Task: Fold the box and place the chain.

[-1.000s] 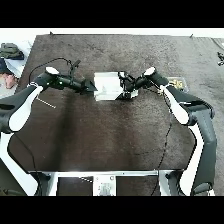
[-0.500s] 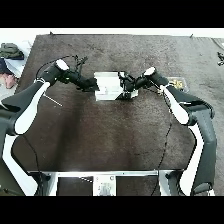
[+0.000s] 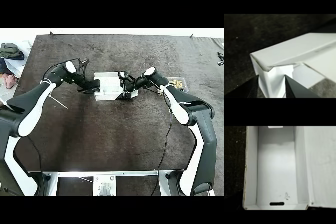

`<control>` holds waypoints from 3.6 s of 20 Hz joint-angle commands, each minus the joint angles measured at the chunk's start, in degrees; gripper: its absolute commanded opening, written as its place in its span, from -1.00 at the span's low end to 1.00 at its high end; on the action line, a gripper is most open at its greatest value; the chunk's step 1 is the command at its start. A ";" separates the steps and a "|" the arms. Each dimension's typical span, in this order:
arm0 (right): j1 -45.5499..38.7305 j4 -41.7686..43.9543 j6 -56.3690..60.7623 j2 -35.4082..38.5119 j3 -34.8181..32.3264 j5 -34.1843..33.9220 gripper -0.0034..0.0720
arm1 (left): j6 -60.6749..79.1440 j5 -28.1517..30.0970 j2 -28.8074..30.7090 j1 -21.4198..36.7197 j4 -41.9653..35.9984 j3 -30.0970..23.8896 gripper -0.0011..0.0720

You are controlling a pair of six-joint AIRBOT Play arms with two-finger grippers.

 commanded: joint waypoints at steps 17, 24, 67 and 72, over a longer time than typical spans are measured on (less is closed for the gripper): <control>-0.02 0.00 0.02 -0.02 0.02 0.02 -0.46 | -22.21 -12.20 -9.22 -6.80 21.84 18.95 0.00; -0.02 0.02 0.02 -0.02 0.02 0.02 -0.47 | -23.69 -12.96 -10.21 -6.80 25.62 19.23 0.00; -0.02 0.02 0.02 -0.02 0.02 0.02 -0.46 | -21.05 -13.35 -11.63 -8.09 22.40 21.99 0.48; -0.02 0.00 0.02 -0.02 0.02 0.02 -0.46 | -10.91 -13.20 -9.29 -8.09 21.35 21.97 0.49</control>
